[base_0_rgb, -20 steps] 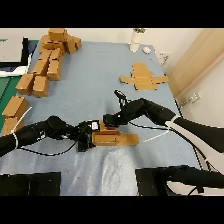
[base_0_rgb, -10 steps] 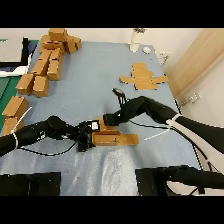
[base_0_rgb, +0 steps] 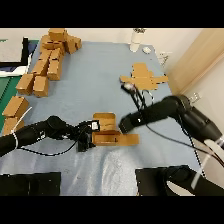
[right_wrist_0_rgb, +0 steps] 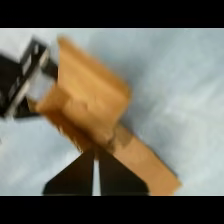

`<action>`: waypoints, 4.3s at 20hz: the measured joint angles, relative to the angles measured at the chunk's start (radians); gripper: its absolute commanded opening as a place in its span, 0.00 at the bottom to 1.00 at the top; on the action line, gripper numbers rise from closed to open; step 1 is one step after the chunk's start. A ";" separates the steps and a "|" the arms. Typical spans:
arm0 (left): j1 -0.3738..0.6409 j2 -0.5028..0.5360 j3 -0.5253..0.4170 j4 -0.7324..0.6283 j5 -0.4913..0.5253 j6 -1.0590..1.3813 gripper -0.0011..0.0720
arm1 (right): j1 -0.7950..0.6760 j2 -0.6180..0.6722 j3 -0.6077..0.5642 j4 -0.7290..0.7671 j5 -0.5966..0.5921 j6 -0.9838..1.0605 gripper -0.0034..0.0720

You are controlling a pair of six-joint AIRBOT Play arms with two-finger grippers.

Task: Fold the box.

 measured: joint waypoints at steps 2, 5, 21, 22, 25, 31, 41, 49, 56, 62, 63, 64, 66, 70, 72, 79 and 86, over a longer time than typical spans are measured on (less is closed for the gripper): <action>0.000 0.000 0.000 0.000 0.000 0.000 0.74 | 0.008 0.035 -0.091 -0.032 -0.036 -0.123 0.85; 0.000 0.000 0.000 0.000 0.000 0.000 0.73 | 0.014 0.040 -0.198 -0.070 0.014 -0.383 0.92; 0.000 0.000 0.000 0.000 -0.001 0.000 0.74 | 0.022 -0.039 -0.272 0.084 0.351 -0.985 0.34; 0.000 0.000 0.000 0.000 -0.001 0.000 0.74 | 0.022 -0.039 -0.272 0.090 0.349 -0.991 0.34; 0.000 0.000 0.000 0.000 -0.001 0.000 0.74 | 0.024 -0.039 -0.272 0.100 0.345 -1.002 0.34; 0.000 0.000 0.000 0.000 -0.001 0.000 0.74 | 0.025 -0.039 -0.272 0.119 0.338 -1.009 0.25; 0.000 0.000 0.000 0.000 -0.001 0.001 0.74 | 0.067 -0.070 -0.272 0.180 0.360 -1.028 0.74; 0.000 0.000 0.000 0.001 -0.001 0.002 0.73 | 0.109 -0.103 -0.272 0.191 0.392 -1.013 0.74; 0.000 0.000 0.000 0.000 -0.001 -0.003 0.74 | 0.111 -0.010 -0.249 -0.080 0.312 -0.673 0.71; 0.000 0.000 0.000 0.000 -0.001 -0.002 0.74 | 0.082 0.138 -0.238 -0.587 0.135 0.049 0.05; 0.000 0.000 0.000 0.000 -0.001 -0.002 0.74 | 0.060 0.143 -0.238 -0.630 0.097 0.161 0.05; 0.000 0.000 0.000 0.000 -0.001 -0.002 0.74 | 0.031 0.141 -0.238 -0.648 0.056 0.259 0.05; 0.000 0.000 0.000 0.000 -0.001 -0.001 0.74 | -0.036 0.115 -0.242 -0.613 0.003 0.383 0.05; 0.000 0.000 0.000 0.000 -0.001 0.000 0.74 | -0.148 0.013 -0.262 -0.398 -0.022 0.396 0.05; 0.000 0.000 0.000 0.000 -0.001 0.000 0.74 | -0.179 -0.043 -0.269 -0.273 -0.010 0.323 0.05; 0.001 0.000 0.000 0.000 0.002 0.000 0.74 | -0.211 -0.105 -0.274 -0.010 0.058 0.088 0.05; 0.001 0.000 0.000 0.000 0.000 0.000 0.74 | -0.211 -0.026 -0.275 0.047 0.046 0.025 0.05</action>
